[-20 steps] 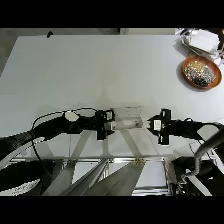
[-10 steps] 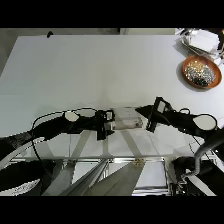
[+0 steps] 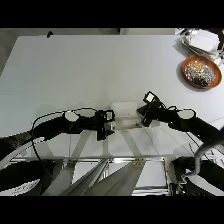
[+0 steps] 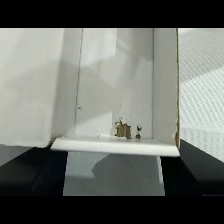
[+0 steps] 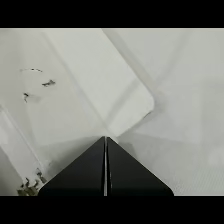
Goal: Fold the box and place the chain.
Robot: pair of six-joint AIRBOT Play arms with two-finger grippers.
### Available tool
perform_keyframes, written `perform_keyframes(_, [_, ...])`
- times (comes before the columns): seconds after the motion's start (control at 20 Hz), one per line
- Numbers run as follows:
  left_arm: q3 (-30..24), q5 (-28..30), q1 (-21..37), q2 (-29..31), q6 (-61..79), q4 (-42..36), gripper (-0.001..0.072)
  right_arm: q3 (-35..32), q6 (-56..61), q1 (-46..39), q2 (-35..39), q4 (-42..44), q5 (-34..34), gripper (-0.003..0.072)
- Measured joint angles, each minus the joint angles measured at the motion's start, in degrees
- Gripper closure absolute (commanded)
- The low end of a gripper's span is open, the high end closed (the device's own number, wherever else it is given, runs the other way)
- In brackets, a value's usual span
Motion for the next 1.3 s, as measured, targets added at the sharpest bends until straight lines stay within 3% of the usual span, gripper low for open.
perform_keyframes(0.3, [-0.02, 0.00, 0.00, 0.00, 0.04, 0.02, 0.0457, 3.13, 4.31, 0.02, 6.12, -4.63, 5.68, 0.0671])
perform_keyframes(0.45, [-0.02, 0.00, 0.00, 0.00, 0.04, 0.02, 0.0457, 4.09, 10.34, 0.04, 12.98, -15.17, 9.68, 0.0674])
perform_keyframes(0.6, [-0.02, 0.00, 0.00, 0.00, 0.02, 0.02, 0.0457, 4.31, 14.67, 0.04, 16.72, -29.62, 18.21, 0.0662])
perform_keyframes(0.65, [-0.02, 0.00, 0.00, 0.00, 0.02, 0.02, 0.0457, 4.17, 14.86, 0.04, 17.11, -33.79, 20.46, 0.0579])
perform_keyframes(0.7, [-0.02, 0.00, 0.00, 0.00, 0.02, 0.02, 0.0457, 4.00, 14.64, 0.02, 17.11, -37.57, 22.05, 0.0431])
perform_keyframes(0.75, [-0.02, 0.00, 0.00, 0.00, 0.02, 0.02, 0.0457, 3.89, 13.22, 0.02, 16.70, -40.28, 22.97, 0.0359])
perform_keyframes(1.0, [-0.02, -0.07, 0.00, 0.00, 0.02, 0.02, 0.0457, 3.61, 5.79, 0.02, 11.93, -44.76, 20.94, 0.0411])
perform_keyframes(1.1, [-0.02, -0.09, 0.00, 0.00, 0.02, 0.02, 0.0457, 3.58, 4.28, 0.02, 10.14, -45.00, 19.34, 0.0469])
perform_keyframes(1.3, [-0.02, -0.13, 0.00, 0.00, 0.02, 0.02, 0.0457, 3.61, 2.64, 0.02, 8.37, -42.10, 15.85, 0.0469])
